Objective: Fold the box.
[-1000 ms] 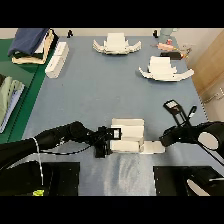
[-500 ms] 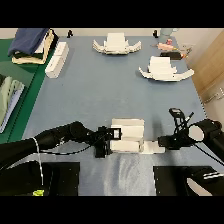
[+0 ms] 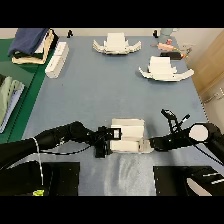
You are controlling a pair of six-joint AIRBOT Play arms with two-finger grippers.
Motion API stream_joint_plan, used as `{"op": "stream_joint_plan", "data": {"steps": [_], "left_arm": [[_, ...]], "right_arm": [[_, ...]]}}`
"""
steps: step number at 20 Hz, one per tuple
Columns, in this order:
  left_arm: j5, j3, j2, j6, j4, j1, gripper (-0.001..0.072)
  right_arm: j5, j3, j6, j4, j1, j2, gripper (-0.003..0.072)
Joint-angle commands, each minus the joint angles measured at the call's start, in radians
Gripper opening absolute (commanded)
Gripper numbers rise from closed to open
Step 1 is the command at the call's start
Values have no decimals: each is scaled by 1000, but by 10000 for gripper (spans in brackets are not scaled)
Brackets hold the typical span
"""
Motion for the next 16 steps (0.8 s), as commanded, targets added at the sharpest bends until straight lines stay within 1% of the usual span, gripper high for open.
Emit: {"op": "stream_joint_plan", "data": {"steps": [1,2,7,9,11,12,13,16], "left_arm": [[0,0,0,0,0,0,405],[0,0,0,0,0,0,405],[0,0,0,0,0,0,405],[0,0,0,0,0,0,405],[0,0,0,0,0,0,406],[0,0,0,0,0,0,406],[0,0,0,0,0,0,405],[0,0,0,0,0,0,406]], "right_arm": [[-5,-1,-18,27,0,45,204],[-4,-1,-18,27,0,50,290],[-4,-1,-20,35,0,48,302],[-3,1,-45,65,0,48,304],[0,17,-45,67,0,48,305],[-1,27,-45,64,0,48,384],[-1,37,-45,64,0,48,447],[-5,40,-44,66,0,45,447]]}}
